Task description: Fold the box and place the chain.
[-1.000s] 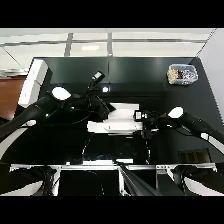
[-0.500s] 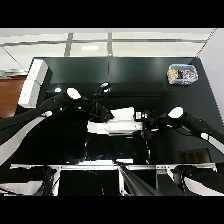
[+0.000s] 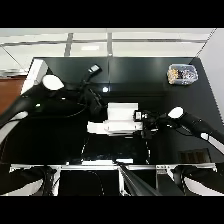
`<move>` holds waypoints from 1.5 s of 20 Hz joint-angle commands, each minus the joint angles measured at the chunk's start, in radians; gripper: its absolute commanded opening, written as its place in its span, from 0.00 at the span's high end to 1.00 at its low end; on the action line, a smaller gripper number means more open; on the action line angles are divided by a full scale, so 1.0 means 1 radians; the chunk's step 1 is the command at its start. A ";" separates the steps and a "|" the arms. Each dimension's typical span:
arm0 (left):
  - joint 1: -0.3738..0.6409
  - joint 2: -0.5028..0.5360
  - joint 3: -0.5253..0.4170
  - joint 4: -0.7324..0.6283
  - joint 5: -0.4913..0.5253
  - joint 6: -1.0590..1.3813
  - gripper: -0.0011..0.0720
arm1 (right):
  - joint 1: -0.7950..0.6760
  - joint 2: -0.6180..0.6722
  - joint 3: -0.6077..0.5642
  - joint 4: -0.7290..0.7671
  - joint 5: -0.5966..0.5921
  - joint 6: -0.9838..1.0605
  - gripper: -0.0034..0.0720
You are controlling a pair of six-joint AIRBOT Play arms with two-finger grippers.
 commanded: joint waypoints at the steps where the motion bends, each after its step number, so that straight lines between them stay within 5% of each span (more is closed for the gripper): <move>1: 0.049 0.166 -0.085 0.076 -0.025 0.066 0.95 | 0.000 0.000 0.000 0.000 -0.001 0.001 0.78; 3: 0.047 0.179 -0.173 0.083 -0.076 0.250 0.94 | 0.000 0.000 0.000 0.000 -0.001 0.001 0.78; 4: 0.041 0.175 -0.214 0.083 -0.080 0.337 0.79 | 0.000 0.000 0.000 0.000 -0.001 0.001 0.78; 5: 0.029 0.170 -0.257 0.083 -0.053 0.432 0.33 | 0.000 0.000 0.000 0.000 -0.001 0.001 0.77; 6: 0.015 0.161 -0.293 0.083 0.006 0.480 0.01 | 0.000 0.000 0.000 0.000 -0.001 0.001 0.78; 13: -0.129 0.026 -0.328 0.102 0.273 0.620 0.01 | 0.000 0.000 0.000 0.000 -0.001 0.001 0.77; 19: -0.194 0.010 -0.328 -0.006 0.326 0.617 0.05 | 0.000 0.000 0.000 0.000 -0.002 0.001 0.78; 21: -0.195 0.010 -0.328 -0.007 0.343 0.613 0.45 | 0.000 0.000 0.000 0.001 -0.002 0.001 0.78; 22: -0.198 0.010 -0.328 -0.008 0.344 0.613 0.54 | 0.000 0.000 0.000 0.000 -0.002 0.001 0.78; 25: -0.204 0.010 -0.328 -0.046 0.339 0.610 0.64 | 0.000 0.000 0.000 0.001 -0.002 0.001 0.78; 30: -0.231 -0.022 -0.328 -0.182 0.345 0.611 0.64 | 0.000 0.000 0.000 0.001 -0.002 0.001 0.78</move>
